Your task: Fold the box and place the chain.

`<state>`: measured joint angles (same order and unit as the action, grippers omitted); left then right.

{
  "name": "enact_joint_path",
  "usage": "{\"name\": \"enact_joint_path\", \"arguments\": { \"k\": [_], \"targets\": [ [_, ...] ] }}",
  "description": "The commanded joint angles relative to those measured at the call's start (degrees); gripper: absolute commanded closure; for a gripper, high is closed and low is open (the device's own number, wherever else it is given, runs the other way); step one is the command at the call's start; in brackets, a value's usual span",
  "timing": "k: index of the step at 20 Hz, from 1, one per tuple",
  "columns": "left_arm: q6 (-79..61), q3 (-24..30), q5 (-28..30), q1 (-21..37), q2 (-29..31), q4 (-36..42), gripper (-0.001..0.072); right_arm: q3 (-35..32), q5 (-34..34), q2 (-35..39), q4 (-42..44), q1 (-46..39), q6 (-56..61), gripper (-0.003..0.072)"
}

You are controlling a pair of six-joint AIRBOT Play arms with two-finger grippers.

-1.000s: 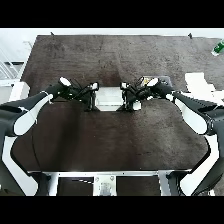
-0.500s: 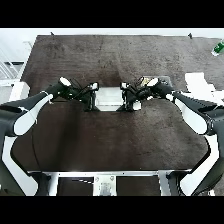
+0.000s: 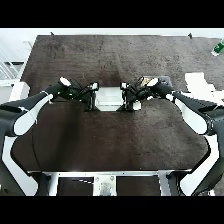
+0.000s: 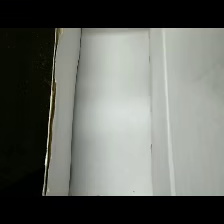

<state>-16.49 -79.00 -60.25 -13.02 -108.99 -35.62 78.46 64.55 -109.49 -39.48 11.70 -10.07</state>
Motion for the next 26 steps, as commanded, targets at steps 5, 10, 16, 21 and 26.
{"name": "enact_joint_path", "arguments": {
  "k": [5, 10, 16, 21, 26],
  "targets": [
    [0.0, 0.0, -0.5, 0.0, 0.0, 0.0, 0.0183, 0.0, 1.5, 1.3, -1.7, -0.1, -0.6, 0.0012],
    [0.0, 0.0, -0.5, 0.0, 0.0, 0.0, 0.0183, 0.0, 1.6, 5.1, -5.9, -1.6, 2.6, -0.0015],
    [0.0, 0.0, -0.5, 0.0, 0.0, 0.0, 0.0183, 0.0, 2.5, 13.0, -5.2, -6.6, 6.4, -0.0014],
    [0.0, 0.0, -0.4, 0.0, 0.0, 0.0, 0.0183, -0.2, 10.3, 15.3, 8.6, -5.9, 7.1, 0.0671],
    [0.0, 0.0, -0.4, 0.0, 0.0, 0.0, 0.0183, -0.5, 3.3, 14.4, 15.1, -1.6, 8.9, 0.0672]
  ]
}}
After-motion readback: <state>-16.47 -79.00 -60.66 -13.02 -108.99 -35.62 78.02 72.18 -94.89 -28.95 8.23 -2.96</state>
